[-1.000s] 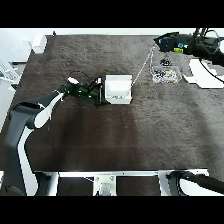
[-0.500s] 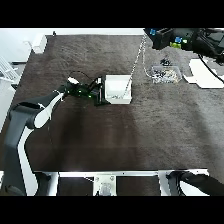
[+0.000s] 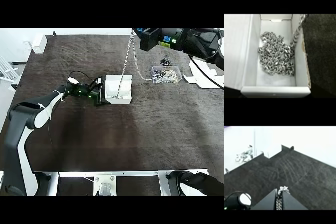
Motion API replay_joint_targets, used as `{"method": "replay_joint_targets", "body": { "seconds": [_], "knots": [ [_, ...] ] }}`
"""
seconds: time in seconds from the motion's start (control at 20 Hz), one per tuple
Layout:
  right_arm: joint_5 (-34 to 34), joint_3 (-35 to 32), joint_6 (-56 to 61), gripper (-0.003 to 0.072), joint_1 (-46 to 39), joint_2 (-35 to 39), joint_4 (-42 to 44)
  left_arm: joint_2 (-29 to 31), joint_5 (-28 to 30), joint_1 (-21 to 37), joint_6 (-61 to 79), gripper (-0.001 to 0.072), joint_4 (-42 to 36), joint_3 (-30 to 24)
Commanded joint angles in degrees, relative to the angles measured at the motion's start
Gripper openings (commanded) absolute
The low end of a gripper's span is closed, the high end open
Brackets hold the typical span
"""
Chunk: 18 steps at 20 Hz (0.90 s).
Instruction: Fold the box and place the chain.
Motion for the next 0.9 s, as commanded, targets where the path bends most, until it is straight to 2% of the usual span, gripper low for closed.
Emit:
{"method": "replay_joint_targets", "body": {
  "seconds": [0.0, 0.35, 0.5, 0.85],
  "knots": [
    [-0.3, -2.4, 1.2, 0.0011, 0.9, -0.2, 0.0, 0.0, 0.0, 0.0, 0.0, 0.0471, 0.0, 0.0],
    [-5.2, -12.2, 2.7, 0.0011, 1.5, -0.5, 1.6, 0.0, 0.0, 0.0, 0.0, 0.0471, 0.0, 0.0],
    [-5.2, -14.2, 2.7, 0.0012, 1.8, -2.1, 3.1, 0.0, 0.0, 0.0, 0.0, 0.0471, 0.0, 0.0],
    [-5.2, -15.1, 2.7, 0.0012, 4.5, -12.2, 4.8, 0.0, 0.0, 0.0, 0.0, 0.0471, 0.0, 0.0]
  ]
}}
